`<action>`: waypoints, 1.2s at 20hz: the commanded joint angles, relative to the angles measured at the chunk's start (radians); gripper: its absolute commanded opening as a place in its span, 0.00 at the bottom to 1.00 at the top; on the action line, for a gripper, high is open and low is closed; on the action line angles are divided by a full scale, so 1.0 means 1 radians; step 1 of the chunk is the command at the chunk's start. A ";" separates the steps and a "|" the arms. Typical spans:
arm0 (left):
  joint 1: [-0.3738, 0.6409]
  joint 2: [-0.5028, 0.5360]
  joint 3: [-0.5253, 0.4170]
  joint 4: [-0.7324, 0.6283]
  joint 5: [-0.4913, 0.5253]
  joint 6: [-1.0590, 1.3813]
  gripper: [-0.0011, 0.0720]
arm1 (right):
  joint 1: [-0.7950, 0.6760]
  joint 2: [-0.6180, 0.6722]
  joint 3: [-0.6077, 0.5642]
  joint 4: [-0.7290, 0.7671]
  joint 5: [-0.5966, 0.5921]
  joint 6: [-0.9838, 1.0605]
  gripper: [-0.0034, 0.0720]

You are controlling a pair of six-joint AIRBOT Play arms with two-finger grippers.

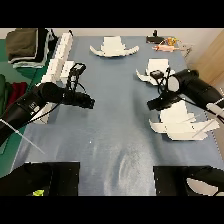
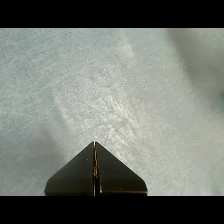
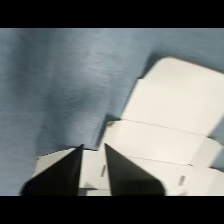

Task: Fold the box.

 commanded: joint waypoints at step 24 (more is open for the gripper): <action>0.001 0.001 0.000 -0.209 -0.004 -0.105 0.04 | -1.064 -0.378 0.206 0.319 0.314 -0.485 0.53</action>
